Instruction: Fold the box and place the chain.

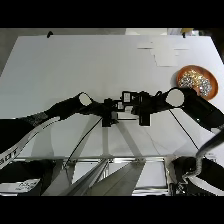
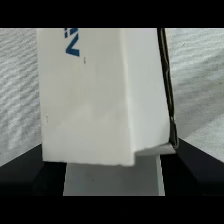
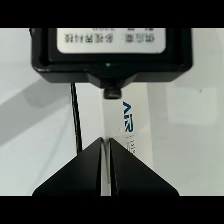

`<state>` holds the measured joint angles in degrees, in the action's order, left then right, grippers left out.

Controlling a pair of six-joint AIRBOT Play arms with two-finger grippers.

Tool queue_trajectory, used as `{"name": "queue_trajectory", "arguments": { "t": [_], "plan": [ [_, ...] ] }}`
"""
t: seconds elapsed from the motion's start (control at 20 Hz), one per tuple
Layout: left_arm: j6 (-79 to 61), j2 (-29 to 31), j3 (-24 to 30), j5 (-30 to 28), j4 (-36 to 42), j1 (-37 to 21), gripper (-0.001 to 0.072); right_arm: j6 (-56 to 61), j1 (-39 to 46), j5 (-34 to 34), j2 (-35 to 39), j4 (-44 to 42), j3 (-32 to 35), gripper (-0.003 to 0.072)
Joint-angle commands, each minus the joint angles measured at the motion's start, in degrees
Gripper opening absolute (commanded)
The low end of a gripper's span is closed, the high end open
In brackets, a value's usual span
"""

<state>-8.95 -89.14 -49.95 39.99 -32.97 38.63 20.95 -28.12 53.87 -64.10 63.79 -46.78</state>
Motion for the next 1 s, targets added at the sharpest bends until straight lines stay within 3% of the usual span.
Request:
{"name": "queue_trajectory", "arguments": {
  "t": [0.0, 0.55, 0.8, 0.95],
  "plan": [
    [0.0, 0.0, 0.0, 0.1, 0.0, 0.0, 0.0062, 0.0, 0.0, -1.9, 0.3, 0.4, 0.0, 0.004],
    [0.0, 0.0, 0.0, 0.1, 0.0, 0.0, 0.0062, 0.2, 0.0, -0.8, -1.7, -2.2, 1.9, 0.0048],
    [0.0, 0.0, 0.0, 0.1, 0.0, 0.0, 0.0062, 0.0, 0.0, 4.0, -1.7, -4.2, 1.9, 0.0242],
    [0.0, 0.0, 0.0, 0.1, 0.0, 0.0, 0.0062, -0.1, 0.0, 4.0, -1.7, -4.9, 1.9, 0.0242]
  ]
}}
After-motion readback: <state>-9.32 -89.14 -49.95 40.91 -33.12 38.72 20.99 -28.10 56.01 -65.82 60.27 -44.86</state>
